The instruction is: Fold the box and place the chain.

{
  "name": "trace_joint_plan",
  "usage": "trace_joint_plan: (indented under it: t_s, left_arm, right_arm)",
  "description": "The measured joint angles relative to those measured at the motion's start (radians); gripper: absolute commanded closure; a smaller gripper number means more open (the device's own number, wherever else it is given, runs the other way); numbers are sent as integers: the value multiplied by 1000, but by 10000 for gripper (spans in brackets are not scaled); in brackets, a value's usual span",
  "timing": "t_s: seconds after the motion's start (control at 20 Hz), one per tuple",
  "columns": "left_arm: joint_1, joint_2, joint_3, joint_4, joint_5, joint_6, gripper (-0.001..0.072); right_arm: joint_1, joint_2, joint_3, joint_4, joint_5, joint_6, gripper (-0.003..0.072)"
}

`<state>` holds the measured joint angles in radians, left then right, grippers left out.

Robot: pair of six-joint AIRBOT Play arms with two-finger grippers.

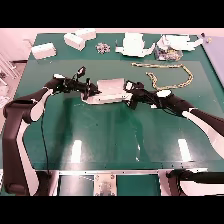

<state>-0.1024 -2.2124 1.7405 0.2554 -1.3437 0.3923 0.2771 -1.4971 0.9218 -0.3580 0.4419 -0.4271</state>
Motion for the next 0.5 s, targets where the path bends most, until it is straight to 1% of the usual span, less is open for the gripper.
trace_joint_plan:
  t_s: [0.5]
  left_arm:
    - [0,0,0,0,-8,0,688]
  right_arm:
    - [-79,-87,103,1,177,-73,-12]
